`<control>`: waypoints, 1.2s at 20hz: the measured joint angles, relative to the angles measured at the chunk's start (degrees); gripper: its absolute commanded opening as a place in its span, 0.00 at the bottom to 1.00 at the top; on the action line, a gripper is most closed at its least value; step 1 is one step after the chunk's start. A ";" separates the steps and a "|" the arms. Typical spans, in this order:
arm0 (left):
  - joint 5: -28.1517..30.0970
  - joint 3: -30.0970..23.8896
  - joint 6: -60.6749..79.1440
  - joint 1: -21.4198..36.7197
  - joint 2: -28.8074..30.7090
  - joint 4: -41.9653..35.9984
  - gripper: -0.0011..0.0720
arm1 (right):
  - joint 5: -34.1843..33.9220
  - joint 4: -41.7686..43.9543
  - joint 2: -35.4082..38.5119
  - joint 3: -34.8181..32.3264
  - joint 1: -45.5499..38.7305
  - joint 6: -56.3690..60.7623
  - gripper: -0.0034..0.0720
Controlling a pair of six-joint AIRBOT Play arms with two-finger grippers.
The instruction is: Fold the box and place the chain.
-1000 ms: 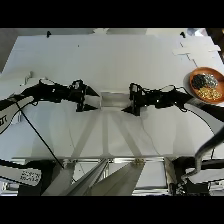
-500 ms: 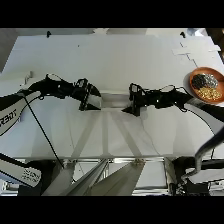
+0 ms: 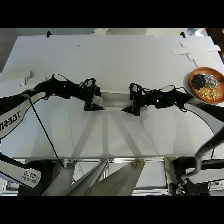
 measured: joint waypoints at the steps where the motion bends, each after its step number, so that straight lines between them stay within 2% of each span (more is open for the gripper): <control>1: 0.63 -0.02 -0.66 -0.20 0.02 -0.02 0.97 | -0.02 0.00 0.00 0.00 0.00 0.00 0.74; 12: 4.66 -0.02 -8.87 -0.85 0.17 2.38 0.97 | 0.07 0.02 0.00 0.00 0.00 0.00 0.74; 13: 4.66 -0.02 -9.05 -0.85 0.17 2.51 0.92 | 0.07 0.02 0.00 0.00 0.00 -0.02 0.74; 14: 4.61 -0.02 -9.33 -0.85 0.17 2.60 0.74 | 0.07 0.00 0.00 0.00 0.00 -0.02 0.74; 15: 4.44 0.00 -9.31 -0.85 0.20 2.71 0.64 | 0.17 0.00 0.00 0.00 -0.02 -0.02 0.74; 24: 4.46 0.07 -9.44 -1.77 0.31 4.39 0.64 | 0.20 -0.15 0.00 0.00 -0.02 -0.07 0.74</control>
